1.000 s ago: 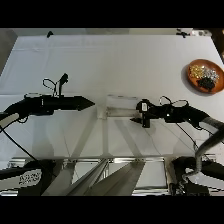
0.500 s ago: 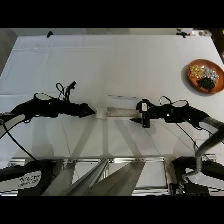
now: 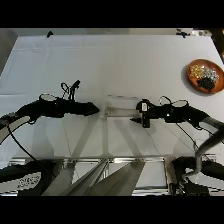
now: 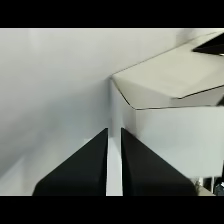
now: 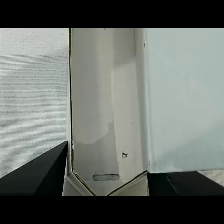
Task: Fold the box and place the chain.
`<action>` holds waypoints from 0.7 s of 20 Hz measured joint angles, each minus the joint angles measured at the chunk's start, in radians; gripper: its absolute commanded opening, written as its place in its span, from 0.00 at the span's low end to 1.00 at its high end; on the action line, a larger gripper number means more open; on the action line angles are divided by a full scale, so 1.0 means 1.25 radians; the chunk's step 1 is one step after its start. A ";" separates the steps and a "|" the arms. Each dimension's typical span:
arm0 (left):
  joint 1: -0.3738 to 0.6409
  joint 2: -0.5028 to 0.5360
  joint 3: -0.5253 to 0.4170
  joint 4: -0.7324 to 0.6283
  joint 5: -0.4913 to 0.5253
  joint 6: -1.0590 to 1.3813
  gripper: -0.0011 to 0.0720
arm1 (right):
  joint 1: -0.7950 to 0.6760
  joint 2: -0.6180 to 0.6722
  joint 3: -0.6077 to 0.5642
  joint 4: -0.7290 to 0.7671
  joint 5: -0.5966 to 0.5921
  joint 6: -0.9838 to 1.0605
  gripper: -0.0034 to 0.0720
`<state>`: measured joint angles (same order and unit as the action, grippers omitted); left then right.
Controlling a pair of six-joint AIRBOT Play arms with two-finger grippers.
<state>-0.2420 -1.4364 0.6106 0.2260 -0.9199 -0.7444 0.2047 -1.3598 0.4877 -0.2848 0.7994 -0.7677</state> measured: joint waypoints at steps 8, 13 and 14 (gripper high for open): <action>-0.004 0.000 0.000 -0.062 -0.038 0.073 0.17 | 0.000 0.000 0.000 0.000 0.000 0.000 0.58; -0.022 0.000 0.000 -0.068 -0.043 0.094 0.25 | 0.000 0.000 0.000 0.000 0.000 0.000 0.58; -0.024 0.000 0.000 -0.069 -0.043 0.098 0.25 | 0.000 0.000 0.000 0.000 0.000 0.000 0.58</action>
<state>-0.2726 -1.4364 0.6106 0.1394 -0.9741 -0.6220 0.2047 -1.3598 0.4877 -0.2848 0.7998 -0.7673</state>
